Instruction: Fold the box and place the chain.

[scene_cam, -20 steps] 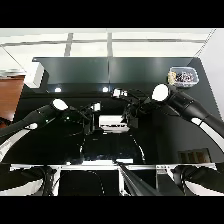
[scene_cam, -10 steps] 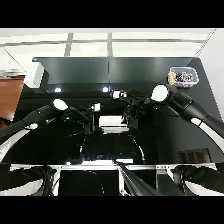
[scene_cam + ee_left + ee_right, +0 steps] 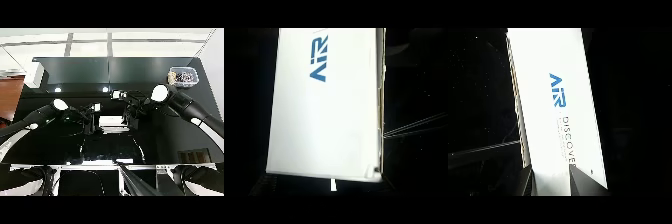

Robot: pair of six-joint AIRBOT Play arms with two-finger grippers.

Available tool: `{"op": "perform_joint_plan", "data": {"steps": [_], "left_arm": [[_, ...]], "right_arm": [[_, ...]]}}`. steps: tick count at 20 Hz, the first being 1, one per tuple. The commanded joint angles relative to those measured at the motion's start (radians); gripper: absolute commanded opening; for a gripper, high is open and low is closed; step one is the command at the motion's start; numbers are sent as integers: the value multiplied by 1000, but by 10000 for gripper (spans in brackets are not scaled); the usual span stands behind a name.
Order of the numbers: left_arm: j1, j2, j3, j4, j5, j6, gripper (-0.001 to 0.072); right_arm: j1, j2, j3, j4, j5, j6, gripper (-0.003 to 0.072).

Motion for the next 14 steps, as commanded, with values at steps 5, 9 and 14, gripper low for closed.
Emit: {"op": "perform_joint_plan", "data": {"steps": [5,9,14], "left_arm": [[-1,-1,1,0,1,0,331],[-1,-1,1,0,1,0,332],[-1,-1,1,0,1,0,332]], "right_arm": [[13,0,0,-2,-1,0,352],[13,0,0,-6,1,0,352],[14,-2,-21,-6,16,1,352]]}}
